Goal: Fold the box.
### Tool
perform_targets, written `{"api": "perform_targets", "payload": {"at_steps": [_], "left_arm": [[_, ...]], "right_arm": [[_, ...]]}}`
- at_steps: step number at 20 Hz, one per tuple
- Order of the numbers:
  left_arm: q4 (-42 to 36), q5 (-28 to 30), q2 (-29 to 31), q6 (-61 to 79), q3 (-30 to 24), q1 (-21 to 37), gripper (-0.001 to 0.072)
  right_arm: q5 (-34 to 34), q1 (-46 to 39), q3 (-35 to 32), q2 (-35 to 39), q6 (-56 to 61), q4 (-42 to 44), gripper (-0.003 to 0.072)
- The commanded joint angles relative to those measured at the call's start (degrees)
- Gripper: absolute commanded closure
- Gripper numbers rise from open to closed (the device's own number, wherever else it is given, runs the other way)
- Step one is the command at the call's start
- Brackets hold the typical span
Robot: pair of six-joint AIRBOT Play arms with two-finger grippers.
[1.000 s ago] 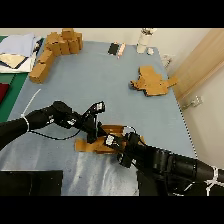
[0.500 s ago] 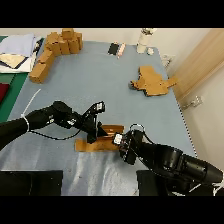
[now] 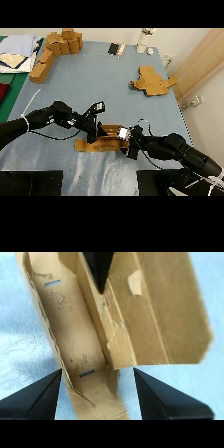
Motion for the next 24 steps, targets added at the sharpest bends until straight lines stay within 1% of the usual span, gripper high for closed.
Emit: {"api": "perform_targets", "payload": {"at_steps": [1,3,4,6,9,16,21,24], "left_arm": [[0.04,0.0,-0.02,0.0,-0.02,-0.02,0.0695],[0.02,0.02,-0.02,0.0,-0.02,-0.02,0.0696],[0.02,0.0,-0.02,0.0,-0.02,-0.02,0.0696],[0.02,0.0,-0.02,0.0,-0.02,-0.02,0.0695],[0.02,0.0,-0.02,0.0,-0.02,-0.02,0.0695],[0.02,0.0,-0.02,0.0,-0.02,-0.02,0.0696],[0.02,0.0,-0.02,0.0,-0.02,-0.02,0.0695],[0.02,0.0,-0.02,0.0,-0.02,-0.02,0.0695]], "right_arm": [[-2.69,-6.84,0.04,-2.1,-18.97,14.84,-0.0034],[-4.85,-9.9,0.72,-6.23,-28.37,22.51,-0.0034],[-7.56,-10.91,1.86,-8.94,-31.82,24.61,-0.0034],[-11.87,-11.45,4.5,-14.29,-34.4,25.2,-0.0034],[-12.09,-11.45,7.32,-19.17,-34.29,24.98,-0.003],[-12.39,-11.45,7.8,-18.93,-31.69,20.48,-0.0029],[-11.93,-11.58,7.61,-18.97,-30.62,21.05,-0.0027],[-11.41,-13.4,6.91,-19.76,-31.19,22.73,-0.0027]]}}
